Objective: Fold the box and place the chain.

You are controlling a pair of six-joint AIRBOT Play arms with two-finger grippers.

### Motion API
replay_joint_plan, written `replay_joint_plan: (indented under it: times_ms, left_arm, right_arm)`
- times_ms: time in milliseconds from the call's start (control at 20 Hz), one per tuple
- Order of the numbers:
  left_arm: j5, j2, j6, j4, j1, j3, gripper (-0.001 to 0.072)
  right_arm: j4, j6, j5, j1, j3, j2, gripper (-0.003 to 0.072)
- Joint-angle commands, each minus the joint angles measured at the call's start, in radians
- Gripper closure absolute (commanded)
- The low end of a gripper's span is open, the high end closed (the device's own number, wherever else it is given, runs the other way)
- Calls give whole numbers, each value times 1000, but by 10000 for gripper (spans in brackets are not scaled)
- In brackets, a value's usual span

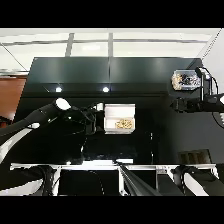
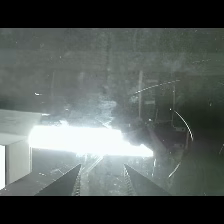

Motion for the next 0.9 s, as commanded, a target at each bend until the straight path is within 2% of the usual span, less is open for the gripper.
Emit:
replay_joint_plan:
  times_ms: [0,600,850]
  left_arm:
    - [-18,-22,-4,7,-7,6,-7]
    - [38,-22,-3,2,-11,6,-7]
    - [54,-22,52,2,-55,6,-6]
  right_arm:
    - [0,0,0,0,0,0,380]
    - [0,0,-18,0,0,0,380]
    - [0,0,-19,0,0,0,380]
